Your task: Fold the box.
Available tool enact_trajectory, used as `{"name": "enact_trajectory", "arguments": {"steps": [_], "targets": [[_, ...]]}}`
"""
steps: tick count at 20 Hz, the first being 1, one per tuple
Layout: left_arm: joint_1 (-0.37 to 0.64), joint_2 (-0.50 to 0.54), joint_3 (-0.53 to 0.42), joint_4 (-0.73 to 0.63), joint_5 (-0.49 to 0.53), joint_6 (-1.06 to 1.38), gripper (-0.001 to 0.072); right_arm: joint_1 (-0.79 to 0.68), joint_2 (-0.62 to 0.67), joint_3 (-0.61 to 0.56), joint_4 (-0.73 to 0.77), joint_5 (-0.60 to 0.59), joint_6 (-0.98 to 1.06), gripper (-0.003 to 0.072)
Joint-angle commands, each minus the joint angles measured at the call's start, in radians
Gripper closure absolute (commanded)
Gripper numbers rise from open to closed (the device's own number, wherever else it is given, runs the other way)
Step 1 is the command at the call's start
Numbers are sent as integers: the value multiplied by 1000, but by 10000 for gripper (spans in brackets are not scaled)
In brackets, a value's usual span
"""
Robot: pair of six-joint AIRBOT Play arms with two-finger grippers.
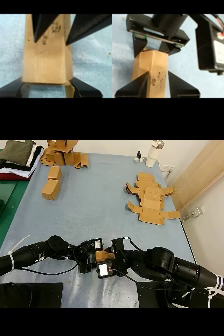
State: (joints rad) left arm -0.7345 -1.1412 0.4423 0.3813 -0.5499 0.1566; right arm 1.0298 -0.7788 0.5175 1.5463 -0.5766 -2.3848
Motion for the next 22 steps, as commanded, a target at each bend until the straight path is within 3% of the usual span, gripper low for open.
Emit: {"name": "enact_trajectory", "arguments": {"steps": [1, 10, 16, 19, 22], "targets": [[0, 0, 0, 0, 0, 1, 260, 1, -2, 1, -91, 19, 50, 381], [0, 0, 0, 0, 0, 1, 260, 1, -43, 0, 20, -7, 54, 414], [0, 0, 0, 0, 0, 1, 260, 1, -40, 1, 135, -144, 46, 414], [0, 0, 0, 0, -1, 1, 260, 1, -13, 10, 135, -145, 52, 413], [0, 0, 0, 0, -1, 1, 260, 1, 76, 47, 139, -187, 197, 413]]}}
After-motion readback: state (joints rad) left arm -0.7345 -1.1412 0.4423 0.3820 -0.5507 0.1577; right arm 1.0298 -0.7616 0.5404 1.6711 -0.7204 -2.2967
